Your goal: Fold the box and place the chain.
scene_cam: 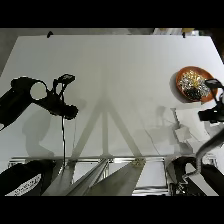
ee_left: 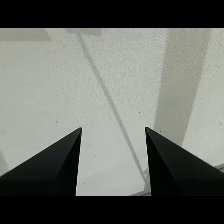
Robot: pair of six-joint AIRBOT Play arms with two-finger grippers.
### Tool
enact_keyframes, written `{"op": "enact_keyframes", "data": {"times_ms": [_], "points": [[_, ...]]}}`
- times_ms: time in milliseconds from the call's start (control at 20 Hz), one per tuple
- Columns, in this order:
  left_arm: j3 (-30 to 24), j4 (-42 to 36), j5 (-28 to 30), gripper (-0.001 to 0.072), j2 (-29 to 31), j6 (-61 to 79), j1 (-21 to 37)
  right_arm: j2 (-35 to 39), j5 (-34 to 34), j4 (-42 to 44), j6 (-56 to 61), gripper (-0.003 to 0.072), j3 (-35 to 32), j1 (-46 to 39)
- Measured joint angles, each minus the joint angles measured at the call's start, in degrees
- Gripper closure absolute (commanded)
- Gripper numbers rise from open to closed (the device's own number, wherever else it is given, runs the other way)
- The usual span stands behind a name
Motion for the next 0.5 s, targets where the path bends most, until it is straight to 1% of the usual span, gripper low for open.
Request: {"op": "enact_keyframes", "data": {"times_ms": [100, 200, 350, 400, 450, 500], "points": [[0.0, 0.02, 0.0, 0.0267, 0.0, 0.0, 0.0, -0.09, -2.78, -0.31, -0.68, 0.0167, 0.11, -7.63], [0.0, 0.0, 0.0, 0.0267, 0.0, 0.0, 0.0, -0.92, -5.57, 1.6, -2.97, 0.018, 0.22, -13.9], [0.0, 0.02, 0.0, 0.0267, 0.0, 0.0, 0.0, -3.82, -7.45, 2.56, -6.14, 0.0187, 0.22, -18.56], [0.0, 0.0, 0.0, 0.0267, 0.0, 0.0, 0.0, -5.01, -7.76, 2.25, -6.95, 0.0208, 0.22, -19.32], [0.0, 0.02, -0.02, 0.0267, 0.0, 0.0, 0.0, -6.32, -8.33, 1.88, -7.37, 0.0266, 0.22, -19.96], [0.0, 0.02, -0.02, 0.0267, 0.0, 0.0, 0.0, -7.52, -8.9, 1.46, -7.85, 0.0286, 0.22, -20.35]]}}
